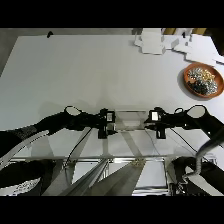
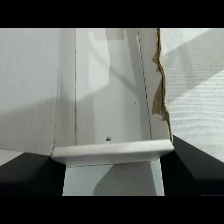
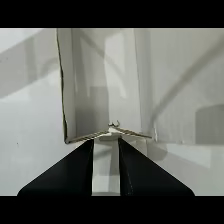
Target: Fold the box and place the chain.
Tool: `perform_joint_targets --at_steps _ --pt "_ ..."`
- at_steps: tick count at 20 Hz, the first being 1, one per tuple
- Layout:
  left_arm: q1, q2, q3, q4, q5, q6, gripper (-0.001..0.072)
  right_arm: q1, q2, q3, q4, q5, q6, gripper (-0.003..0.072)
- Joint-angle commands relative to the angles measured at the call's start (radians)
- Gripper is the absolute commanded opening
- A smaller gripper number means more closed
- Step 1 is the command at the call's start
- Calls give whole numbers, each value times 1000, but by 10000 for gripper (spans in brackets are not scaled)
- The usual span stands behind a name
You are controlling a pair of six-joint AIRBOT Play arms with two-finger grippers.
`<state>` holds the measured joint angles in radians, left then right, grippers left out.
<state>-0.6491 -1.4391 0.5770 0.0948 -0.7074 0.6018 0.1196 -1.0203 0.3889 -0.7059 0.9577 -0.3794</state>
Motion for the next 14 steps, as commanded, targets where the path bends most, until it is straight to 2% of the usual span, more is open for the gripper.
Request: perform_joint_targets --at_steps 1,4,7,10,14 --pt "-1 1 0 -1 0 0 207 56 -38 -3 77 -43 -14 143" --pt "-1 1 0 -1 0 0 207 58 -52 -3 127 -57 -14 160" --pt "-1 1 0 -1 0 0 207 57 -51 -3 125 -57 -3 301" --pt "-1 1 0 -1 0 0 207 25 -3 -3 18 -54 163 300" --pt "-1 1 0 -1 0 0 207 -20 181 -2 -25 -11 356 296"
